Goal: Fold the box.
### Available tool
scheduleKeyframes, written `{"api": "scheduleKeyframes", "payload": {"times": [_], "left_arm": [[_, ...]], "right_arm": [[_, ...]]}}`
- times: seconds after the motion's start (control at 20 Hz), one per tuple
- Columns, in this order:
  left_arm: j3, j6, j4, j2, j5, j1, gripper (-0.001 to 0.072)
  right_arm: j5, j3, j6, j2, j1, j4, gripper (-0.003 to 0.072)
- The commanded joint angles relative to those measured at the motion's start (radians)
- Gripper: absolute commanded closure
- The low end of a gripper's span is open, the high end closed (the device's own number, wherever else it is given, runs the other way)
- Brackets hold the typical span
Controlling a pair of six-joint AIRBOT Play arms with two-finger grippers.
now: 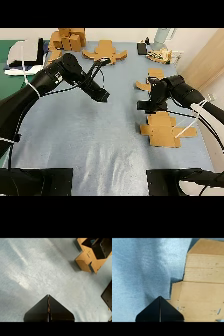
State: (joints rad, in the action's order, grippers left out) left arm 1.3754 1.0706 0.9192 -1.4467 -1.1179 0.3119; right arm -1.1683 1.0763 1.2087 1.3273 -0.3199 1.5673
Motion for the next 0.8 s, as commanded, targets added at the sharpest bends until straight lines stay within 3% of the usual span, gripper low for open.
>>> {"api": "scheduleKeyframes", "payload": {"times": [0.0, 0.5, 0.75], "left_arm": [[0.000, 0.000, 0.000, 0.000, 0.000, 0.000, 0.0694], [0.000, 0.000, 0.000, 0.000, 0.000, 0.000, 0.0694], [0.000, 0.000, -0.006, 0.000, 0.024, 0.000, 0.0693]], "right_arm": [[0.000, 0.001, 0.000, 0.000, 0.000, 0.000, 0.0685], [0.000, 0.000, 0.000, 0.000, 0.000, 0.000, 0.0685], [0.055, 0.001, -0.004, 0.000, 0.000, 0.002, 0.0685]]}}
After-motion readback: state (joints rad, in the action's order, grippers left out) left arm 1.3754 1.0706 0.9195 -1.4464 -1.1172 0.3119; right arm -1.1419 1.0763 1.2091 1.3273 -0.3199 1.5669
